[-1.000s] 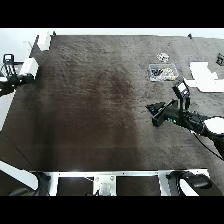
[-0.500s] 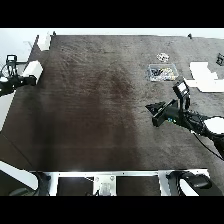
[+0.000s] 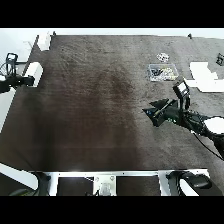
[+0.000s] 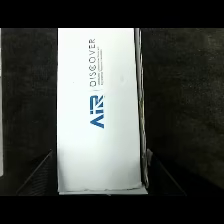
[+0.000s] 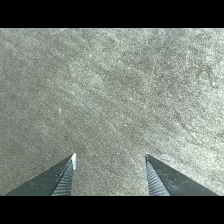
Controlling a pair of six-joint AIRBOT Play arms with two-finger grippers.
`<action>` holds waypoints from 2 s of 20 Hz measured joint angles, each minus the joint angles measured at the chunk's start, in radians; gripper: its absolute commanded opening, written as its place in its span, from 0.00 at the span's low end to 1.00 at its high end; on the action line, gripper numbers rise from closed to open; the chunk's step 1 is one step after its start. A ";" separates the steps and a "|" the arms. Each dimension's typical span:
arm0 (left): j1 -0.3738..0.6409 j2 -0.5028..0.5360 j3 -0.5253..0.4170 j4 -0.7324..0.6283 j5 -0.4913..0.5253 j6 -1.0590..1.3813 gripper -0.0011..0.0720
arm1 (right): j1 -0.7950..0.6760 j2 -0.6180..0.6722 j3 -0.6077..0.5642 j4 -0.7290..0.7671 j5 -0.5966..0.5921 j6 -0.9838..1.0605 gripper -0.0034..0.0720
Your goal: Fold the box and place the chain.
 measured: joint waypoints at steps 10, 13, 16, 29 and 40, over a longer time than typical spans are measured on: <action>0.010 0.240 -0.003 -0.176 -0.509 0.027 0.03 | 0.000 0.089 0.001 0.040 -0.046 0.000 0.05; -0.008 0.379 -0.056 -0.332 -0.566 0.106 0.03 | 0.000 0.186 0.001 0.045 -0.103 0.010 0.05; -0.051 0.573 -0.192 -0.410 -0.512 0.185 0.03 | 0.000 0.269 0.001 0.006 -0.145 0.070 0.05; -0.097 1.418 -1.146 -0.701 -0.335 0.515 0.04 | 0.000 0.685 -0.243 -0.170 -0.172 0.365 0.05; -0.097 1.508 -1.304 -0.711 -0.322 0.472 0.04 | 0.000 0.808 -0.373 -0.176 -0.168 0.435 0.05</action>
